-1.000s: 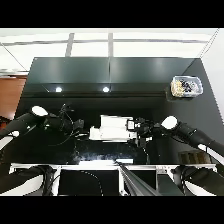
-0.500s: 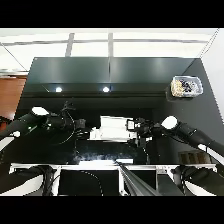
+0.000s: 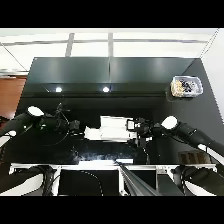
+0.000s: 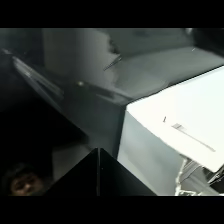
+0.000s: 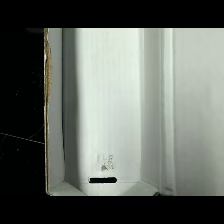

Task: Fold the box and place the chain.

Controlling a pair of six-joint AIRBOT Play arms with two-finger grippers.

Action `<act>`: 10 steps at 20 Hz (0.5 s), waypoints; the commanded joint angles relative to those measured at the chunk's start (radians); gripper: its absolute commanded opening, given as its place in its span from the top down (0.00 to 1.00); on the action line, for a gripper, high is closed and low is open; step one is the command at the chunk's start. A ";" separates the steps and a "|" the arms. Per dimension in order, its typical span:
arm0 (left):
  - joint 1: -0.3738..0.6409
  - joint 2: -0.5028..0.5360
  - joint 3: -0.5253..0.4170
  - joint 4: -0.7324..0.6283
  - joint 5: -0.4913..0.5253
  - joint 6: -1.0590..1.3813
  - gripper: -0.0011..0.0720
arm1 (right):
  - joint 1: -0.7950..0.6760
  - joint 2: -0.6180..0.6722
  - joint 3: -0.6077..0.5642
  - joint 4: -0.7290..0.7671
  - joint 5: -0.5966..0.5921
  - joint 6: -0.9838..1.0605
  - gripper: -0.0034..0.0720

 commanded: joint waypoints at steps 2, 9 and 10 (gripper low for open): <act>-0.063 -0.001 -0.007 0.049 0.037 -0.019 0.95 | 0.000 0.000 0.000 0.000 0.000 0.000 0.69; -0.109 -0.001 -0.045 -0.091 0.080 0.080 0.95 | 0.000 0.000 0.000 0.000 0.000 0.000 0.69; -0.109 -0.001 -0.045 -0.110 0.080 0.105 0.95 | 0.000 0.000 0.000 0.000 0.000 0.000 0.69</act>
